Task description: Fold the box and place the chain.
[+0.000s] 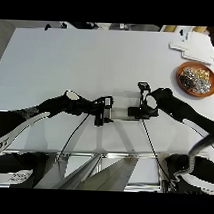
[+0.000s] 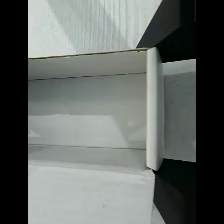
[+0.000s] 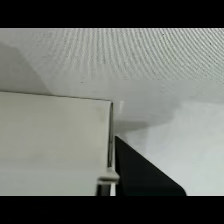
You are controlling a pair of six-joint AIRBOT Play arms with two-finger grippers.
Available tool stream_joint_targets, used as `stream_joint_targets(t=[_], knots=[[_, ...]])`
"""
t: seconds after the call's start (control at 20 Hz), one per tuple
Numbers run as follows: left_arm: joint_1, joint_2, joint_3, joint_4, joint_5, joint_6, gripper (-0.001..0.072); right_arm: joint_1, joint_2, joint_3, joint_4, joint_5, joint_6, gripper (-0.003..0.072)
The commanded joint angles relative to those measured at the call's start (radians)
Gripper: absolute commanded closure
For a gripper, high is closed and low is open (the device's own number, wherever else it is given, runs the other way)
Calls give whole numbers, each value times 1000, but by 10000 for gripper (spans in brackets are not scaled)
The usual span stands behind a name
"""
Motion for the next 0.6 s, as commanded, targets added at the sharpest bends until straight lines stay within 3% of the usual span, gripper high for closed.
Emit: stream_joint_targets(t=[0.0, 0.2, 0.25, 0.3, 0.35, 0.45, 0.55], knots=[[0, 0, 0, 0, 0, 0, 626, 0, -5, 0, -3, 10, 5, 650], [0, 0, 0, 0, 0, 0, 626, 0, -5, 0, -3, 7, -1, 668], [0, 0, 0, 0, 0, 0, 626, 0, -5, 0, -3, 5, -26, 622], [0, 0, 0, 0, 0, 0, 626, 0, -2, 0, -3, 6, -63, 477], [0, 0, 0, 0, 0, 0, 626, 0, 6, 0, -9, 8, -95, 386], [0, 0, 0, 0, 0, 0, 626, 0, 48, 0, -43, 28, -154, 357], [0, 0, 0, 0, 0, 0, 626, 0, 130, 0, -92, 110, -287, 226]])
